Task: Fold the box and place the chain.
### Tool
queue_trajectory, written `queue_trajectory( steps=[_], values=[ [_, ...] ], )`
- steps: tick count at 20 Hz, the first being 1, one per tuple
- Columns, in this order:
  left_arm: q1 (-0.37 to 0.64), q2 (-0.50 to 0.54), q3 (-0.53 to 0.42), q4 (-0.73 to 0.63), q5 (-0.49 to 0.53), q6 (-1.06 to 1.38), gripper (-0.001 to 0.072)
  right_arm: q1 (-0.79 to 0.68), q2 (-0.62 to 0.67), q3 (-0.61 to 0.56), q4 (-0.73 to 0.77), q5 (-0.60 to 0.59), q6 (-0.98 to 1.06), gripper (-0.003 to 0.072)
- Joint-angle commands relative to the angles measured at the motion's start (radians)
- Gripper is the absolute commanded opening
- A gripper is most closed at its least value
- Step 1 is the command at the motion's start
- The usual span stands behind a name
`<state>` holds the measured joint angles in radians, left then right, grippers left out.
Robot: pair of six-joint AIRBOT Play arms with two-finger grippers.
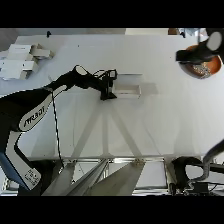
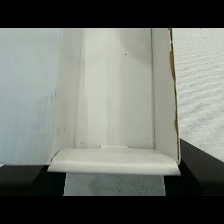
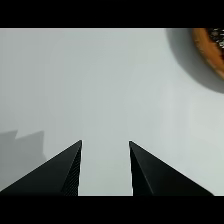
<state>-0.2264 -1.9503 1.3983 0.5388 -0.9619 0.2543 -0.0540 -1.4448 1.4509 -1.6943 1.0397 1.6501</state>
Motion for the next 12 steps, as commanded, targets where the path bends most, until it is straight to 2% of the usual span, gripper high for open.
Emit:
queue_trajectory(
  steps=[1,6,12],
  values=[
    [0.000,0.000,0.000,0.000,0.000,0.000,0.0281,-0.163,-0.062,0.003,-0.011,-0.094,-0.066,0.0355],
    [0.000,0.000,0.000,0.000,0.000,0.000,0.0281,-0.261,-0.249,0.060,-0.058,-0.205,-0.114,0.0395],
    [0.000,0.000,0.000,0.000,0.000,0.000,0.0281,-0.321,-0.426,0.178,-0.092,-0.311,-0.106,0.0395]
  ],
)
